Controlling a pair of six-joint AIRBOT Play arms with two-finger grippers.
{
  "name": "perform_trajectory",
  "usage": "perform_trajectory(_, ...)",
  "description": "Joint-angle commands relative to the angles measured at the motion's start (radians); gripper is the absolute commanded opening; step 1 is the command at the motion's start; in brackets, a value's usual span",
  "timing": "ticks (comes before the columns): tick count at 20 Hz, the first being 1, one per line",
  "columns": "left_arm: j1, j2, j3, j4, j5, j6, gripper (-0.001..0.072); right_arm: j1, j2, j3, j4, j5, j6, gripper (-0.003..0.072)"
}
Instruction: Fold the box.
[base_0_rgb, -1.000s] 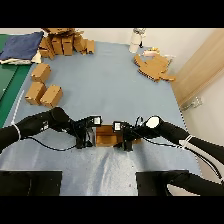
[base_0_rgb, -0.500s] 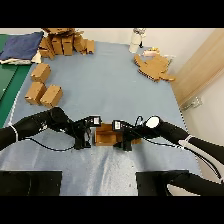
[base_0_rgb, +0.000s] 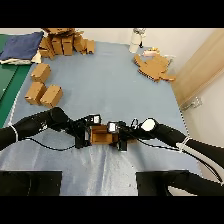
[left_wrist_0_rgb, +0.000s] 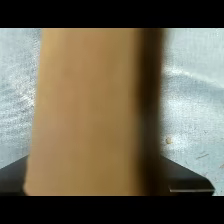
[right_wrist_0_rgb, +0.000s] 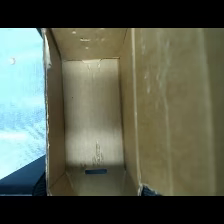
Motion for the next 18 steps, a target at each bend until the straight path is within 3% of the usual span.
perform_trajectory(1, 0.000, 0.000, -0.002, 0.009, 0.021, -0.018, 0.0707, 0.014, -0.001, 0.000, -0.002, -0.034, 0.004, 0.0581)
perform_trajectory(8, -0.033, 0.000, -0.001, -0.025, 0.058, -0.010, 0.0707, 0.014, -0.001, 0.000, -0.001, -0.034, 0.003, 0.0581)
perform_trajectory(18, -0.051, 0.000, 0.000, -0.026, 0.026, 0.019, 0.0707, 0.014, -0.001, 0.000, -0.004, -0.034, 0.063, 0.0580)
